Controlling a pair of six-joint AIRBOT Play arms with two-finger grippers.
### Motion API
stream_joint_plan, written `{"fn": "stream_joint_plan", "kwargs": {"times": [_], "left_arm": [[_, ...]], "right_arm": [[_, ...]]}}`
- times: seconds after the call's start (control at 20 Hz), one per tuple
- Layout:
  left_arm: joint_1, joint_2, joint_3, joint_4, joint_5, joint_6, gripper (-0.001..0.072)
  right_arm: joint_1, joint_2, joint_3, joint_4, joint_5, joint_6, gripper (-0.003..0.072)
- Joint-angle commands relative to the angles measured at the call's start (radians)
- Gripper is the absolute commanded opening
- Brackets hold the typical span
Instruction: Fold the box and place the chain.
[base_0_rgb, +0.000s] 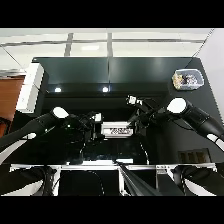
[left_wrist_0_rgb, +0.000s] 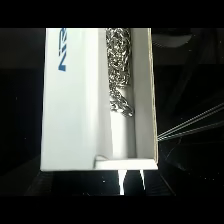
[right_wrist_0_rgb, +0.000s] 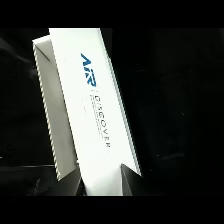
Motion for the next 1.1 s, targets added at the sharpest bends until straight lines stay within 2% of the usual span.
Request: {"fn": "stream_joint_plan", "kwargs": {"times": [0.0, 0.3, 0.6, 0.7, 1.05], "left_arm": [[-0.001, 0.0, 0.001, 0.0, 0.001, 0.0, 0.0369], [-0.001, 0.0, 0.001, 0.0, 0.001, 0.0, 0.0369], [-0.001, 0.0, 0.001, 0.0, 0.001, 0.0, 0.0369], [-0.001, 0.0, 0.001, 0.0, 0.001, 0.0, 0.0369], [-0.001, 0.0, 0.001, 0.0, 0.001, 0.0, 0.0369]], "right_arm": [[0.001, -0.001, 0.0, -0.006, 0.002, 0.001, 0.0286], [0.001, -0.001, 0.0, -0.052, 0.061, 0.002, 0.0286], [0.001, -0.001, 0.0, -0.06, 0.068, 0.002, 0.0288], [0.001, -0.001, 0.0, -0.06, 0.067, 0.002, 0.0385], [0.001, -0.001, 0.0, -0.09, 0.072, 0.001, 0.0385]]}}
